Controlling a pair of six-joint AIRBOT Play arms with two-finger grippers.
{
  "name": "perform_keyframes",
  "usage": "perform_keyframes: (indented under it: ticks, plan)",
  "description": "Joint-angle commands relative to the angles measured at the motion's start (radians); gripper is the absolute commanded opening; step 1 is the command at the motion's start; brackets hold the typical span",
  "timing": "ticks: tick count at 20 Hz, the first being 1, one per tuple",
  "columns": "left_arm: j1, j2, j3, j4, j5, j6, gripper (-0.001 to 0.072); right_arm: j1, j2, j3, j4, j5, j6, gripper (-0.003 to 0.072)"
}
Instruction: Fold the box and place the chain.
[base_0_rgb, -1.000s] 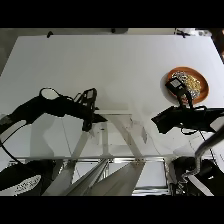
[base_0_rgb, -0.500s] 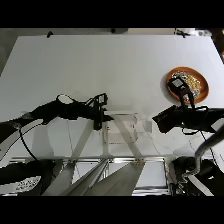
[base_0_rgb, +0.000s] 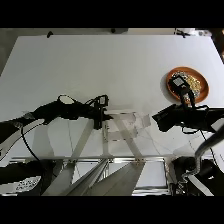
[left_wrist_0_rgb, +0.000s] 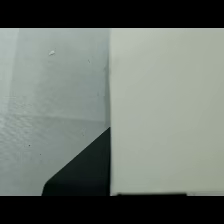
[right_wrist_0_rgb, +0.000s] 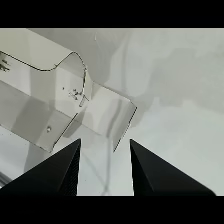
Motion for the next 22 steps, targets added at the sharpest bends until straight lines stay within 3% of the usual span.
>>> perform_keyframes:
  ticks: [1, 22]
  plan:
    - [-0.001, -0.001, -0.001, 0.035, 0.003, 0.038, 0.0005, 0.0, 0.001, 0.0, 0.0, -0.002, 0.0, 0.0345]
    - [0.0, -0.048, 0.003, -0.058, -0.038, 0.159, 0.0005, 0.0, 0.001, 0.0, 0.0, 0.007, -0.011, 0.0345]
